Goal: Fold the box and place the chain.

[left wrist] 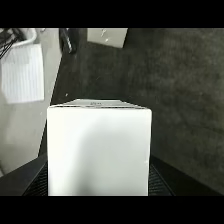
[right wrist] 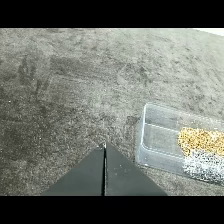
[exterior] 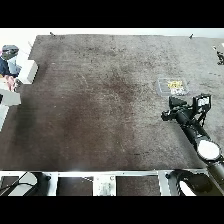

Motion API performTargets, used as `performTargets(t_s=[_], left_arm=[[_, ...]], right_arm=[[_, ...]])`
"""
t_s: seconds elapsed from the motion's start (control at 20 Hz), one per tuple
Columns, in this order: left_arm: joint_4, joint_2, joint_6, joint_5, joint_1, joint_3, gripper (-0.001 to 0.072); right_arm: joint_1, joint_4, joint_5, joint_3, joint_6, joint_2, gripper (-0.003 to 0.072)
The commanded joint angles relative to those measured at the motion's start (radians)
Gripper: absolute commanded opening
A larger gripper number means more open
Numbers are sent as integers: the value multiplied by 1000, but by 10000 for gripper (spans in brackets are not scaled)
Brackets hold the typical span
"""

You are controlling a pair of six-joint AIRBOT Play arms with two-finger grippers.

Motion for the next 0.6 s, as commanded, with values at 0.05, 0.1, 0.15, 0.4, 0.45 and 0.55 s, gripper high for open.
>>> performTargets(t_s=[0.05, 0.1, 0.15, 0.4, 0.45, 0.55], left_arm=[[-179, -64, 223, 65, 10, -5, 6], [-179, -85, 238, 45, 10, -5, 6], [-179, -116, 240, 37, 10, -5, 6], [-176, -265, 343, 11, 9, 13, 6], [-171, -276, 344, 33, 9, 13, 6], [-124, -283, 338, 46, 9, 11, 7]], right_arm=[[0, 0, 0, 0, 0, 0, 14], [0, 0, 0, 0, 0, 0, 14], [0, 0, 0, 0, 0, 0, 14], [0, 0, 0, 0, 0, 0, 14], [0, 0, 0, 0, 0, 0, 14], [0, 0, 0, 0, 0, 0, 14]])
